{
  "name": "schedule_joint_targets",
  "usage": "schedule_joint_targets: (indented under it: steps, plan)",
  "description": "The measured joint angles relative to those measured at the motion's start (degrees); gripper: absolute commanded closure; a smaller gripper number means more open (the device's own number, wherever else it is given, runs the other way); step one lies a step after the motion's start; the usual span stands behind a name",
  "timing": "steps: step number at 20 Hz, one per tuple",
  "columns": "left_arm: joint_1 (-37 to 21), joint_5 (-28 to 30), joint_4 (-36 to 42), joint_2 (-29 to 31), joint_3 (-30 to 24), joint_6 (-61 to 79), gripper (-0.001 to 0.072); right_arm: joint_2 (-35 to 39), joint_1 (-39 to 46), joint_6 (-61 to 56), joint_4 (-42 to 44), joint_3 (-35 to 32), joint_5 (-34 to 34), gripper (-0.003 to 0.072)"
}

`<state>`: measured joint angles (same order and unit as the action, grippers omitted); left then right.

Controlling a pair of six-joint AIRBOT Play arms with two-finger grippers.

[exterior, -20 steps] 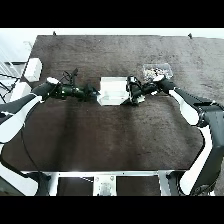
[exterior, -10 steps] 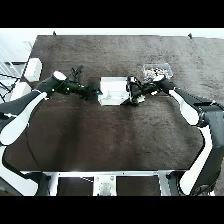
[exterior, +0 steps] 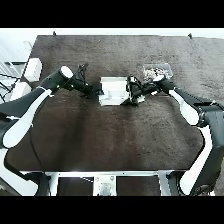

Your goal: Fold the box and place the chain.

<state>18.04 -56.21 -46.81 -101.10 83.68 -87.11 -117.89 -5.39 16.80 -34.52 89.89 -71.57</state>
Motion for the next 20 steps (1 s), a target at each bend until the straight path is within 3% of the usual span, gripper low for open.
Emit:
schedule_joint_targets:
  steps: [5, 7, 12, 20]
  plan:
    - [1.75, 0.07, -3.96, 0.00, 1.18, -4.09, 0.0269, 0.00, 0.00, 0.00, 0.00, 0.00, 0.00, 0.0189]
    - [2.78, -0.02, -7.06, -0.02, 2.29, -6.45, 0.0220, 0.00, 0.00, 0.00, 0.00, -0.02, 0.00, 0.0189]
    - [4.24, -0.94, -12.48, -0.02, 3.80, -11.67, 0.0220, 0.00, 0.00, 0.00, 0.00, -0.02, 0.00, 0.0189]
    - [6.12, 0.28, -14.93, -0.09, 4.68, -15.67, 0.0223, 0.00, 0.00, 0.00, 0.00, -0.02, 0.00, 0.0189]
